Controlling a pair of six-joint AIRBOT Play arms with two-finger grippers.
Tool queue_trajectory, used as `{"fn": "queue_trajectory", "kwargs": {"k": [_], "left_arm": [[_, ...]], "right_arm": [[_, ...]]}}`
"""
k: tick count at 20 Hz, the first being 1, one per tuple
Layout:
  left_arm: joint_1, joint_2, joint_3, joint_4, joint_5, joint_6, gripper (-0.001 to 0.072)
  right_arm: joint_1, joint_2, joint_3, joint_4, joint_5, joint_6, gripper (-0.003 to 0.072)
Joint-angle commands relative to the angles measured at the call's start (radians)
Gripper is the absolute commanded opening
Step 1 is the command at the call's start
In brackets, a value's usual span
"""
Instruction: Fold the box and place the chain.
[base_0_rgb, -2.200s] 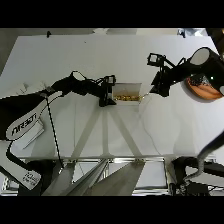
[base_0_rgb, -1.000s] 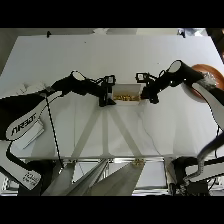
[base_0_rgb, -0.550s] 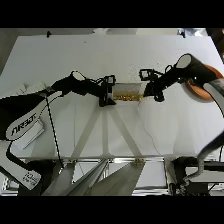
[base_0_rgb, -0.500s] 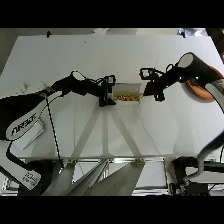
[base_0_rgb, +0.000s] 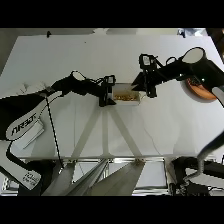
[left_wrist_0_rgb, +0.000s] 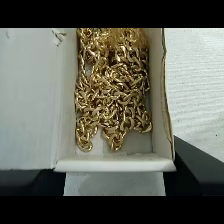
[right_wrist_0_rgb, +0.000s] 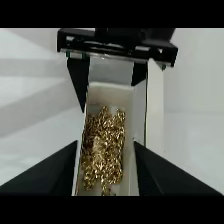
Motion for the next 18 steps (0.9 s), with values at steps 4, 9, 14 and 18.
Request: {"fn": "queue_trajectory", "kwargs": {"k": [4,9,14,18], "left_arm": [[0.0,0.0,0.001,0.0,0.0,0.0,0.0284],[0.0,0.0,0.001,0.0,0.0,0.0,0.0284],[0.0,0.0,0.001,0.0,0.0,0.0,0.0284],[0.0,0.0,0.001,0.0,0.0,0.0,0.0284]], "right_arm": [[-0.025,0.026,0.0,-0.087,-0.086,0.065,0.0398],[-0.169,0.032,0.0,-0.208,-0.029,0.098,0.0396],[-0.206,-0.042,0.0,-0.335,0.015,0.093,0.0397],[-0.167,-0.156,0.0,-0.331,0.003,0.002,0.0478]]}}
